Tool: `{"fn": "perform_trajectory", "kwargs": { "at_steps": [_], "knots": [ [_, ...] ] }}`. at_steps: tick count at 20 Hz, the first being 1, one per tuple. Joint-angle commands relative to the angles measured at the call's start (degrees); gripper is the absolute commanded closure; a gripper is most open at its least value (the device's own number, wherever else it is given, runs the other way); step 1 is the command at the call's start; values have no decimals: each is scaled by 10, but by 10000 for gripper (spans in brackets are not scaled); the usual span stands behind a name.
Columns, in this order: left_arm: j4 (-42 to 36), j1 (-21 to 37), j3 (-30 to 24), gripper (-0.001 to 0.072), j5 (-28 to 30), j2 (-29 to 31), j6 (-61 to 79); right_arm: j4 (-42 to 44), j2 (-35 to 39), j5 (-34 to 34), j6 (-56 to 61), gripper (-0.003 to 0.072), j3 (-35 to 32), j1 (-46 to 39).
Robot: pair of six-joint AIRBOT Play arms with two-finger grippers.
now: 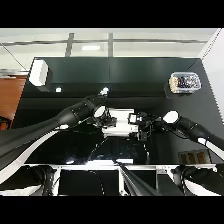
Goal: Fold the box and place the chain.
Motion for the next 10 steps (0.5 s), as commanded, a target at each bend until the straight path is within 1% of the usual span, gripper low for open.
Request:
{"fn": "perform_trajectory", "kwargs": {
  "at_steps": [1, 2, 3, 4, 9, 10],
  "knots": [
    [-1, 0, 2, 613, -2, 0, -6, 0, 0, 1, 0, 383, 0, 0],
    [-1, 0, 4, 483, -1, 0, -6, 0, 0, 1, 0, 383, 0, 0],
    [-1, 0, 6, 283, -2, 0, -6, 0, 0, 1, 0, 383, 0, 0],
    [-1, 0, 7, 235, -2, 0, -6, 0, 0, 1, 0, 383, 0, 0],
    [-1, -1, 7, 236, -8, -10, -14, 0, 0, 1, 0, 383, 0, 0],
    [-1, -1, 7, 246, -8, -13, -15, 0, 0, 1, 0, 383, 0, 0]
  ]
}}
